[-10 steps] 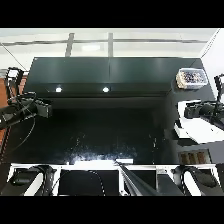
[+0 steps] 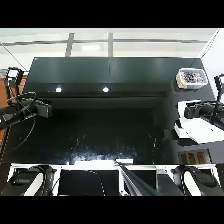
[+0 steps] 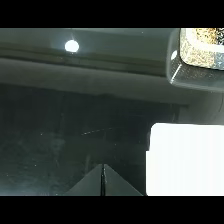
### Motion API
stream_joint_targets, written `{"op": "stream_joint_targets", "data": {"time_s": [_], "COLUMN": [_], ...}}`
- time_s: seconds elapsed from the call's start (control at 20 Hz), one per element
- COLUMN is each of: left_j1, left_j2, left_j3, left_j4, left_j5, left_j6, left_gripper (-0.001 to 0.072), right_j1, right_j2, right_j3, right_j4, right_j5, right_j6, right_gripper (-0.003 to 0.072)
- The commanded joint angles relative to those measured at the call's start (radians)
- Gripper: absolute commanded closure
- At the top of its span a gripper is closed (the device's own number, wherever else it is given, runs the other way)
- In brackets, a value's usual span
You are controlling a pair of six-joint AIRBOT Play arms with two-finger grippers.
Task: Fold the box and place the chain.
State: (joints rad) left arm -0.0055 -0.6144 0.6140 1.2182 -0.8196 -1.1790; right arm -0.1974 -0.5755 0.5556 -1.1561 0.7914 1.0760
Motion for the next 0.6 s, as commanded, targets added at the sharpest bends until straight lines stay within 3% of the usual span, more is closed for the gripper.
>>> {"op": "stream_joint_targets", "data": {"time_s": [0.0, 0.1, 0.2, 0.3, 0.45, 0.55], "left_j1": [0.000, 0.000, 0.000, -0.001, -0.001, -0.001], "left_j2": [0.001, 0.000, -0.005, -0.016, -0.028, -0.030], "left_j3": [0.000, 0.000, -0.001, -0.001, -0.001, -0.001], "left_j4": [0.000, 0.000, 0.002, -0.013, -0.028, -0.031], "left_j5": [0.000, 0.012, 0.090, 0.165, 0.201, 0.201], "left_j6": [0.000, 0.000, 0.000, 0.000, 0.000, 0.000], "left_gripper": [0.0679, 0.0679, 0.0679, 0.0679, 0.0678, 0.0679], "right_j1": [0.000, 0.000, 0.000, 0.000, 0.000, 0.000], "right_j2": [0.001, 0.001, 0.001, 0.001, 0.000, -0.015], "right_j3": [0.000, 0.000, 0.000, 0.000, 0.000, 0.000], "right_j4": [0.000, 0.000, 0.003, 0.011, 0.167, 0.189], "right_j5": [0.000, 0.000, -0.014, -0.093, -0.198, -0.312], "right_j6": [0.000, 0.000, 0.000, 0.001, 0.000, 0.000], "right_gripper": [0.0666, 0.0665, 0.0665, 0.0665, 0.0666, 0.0665]}}
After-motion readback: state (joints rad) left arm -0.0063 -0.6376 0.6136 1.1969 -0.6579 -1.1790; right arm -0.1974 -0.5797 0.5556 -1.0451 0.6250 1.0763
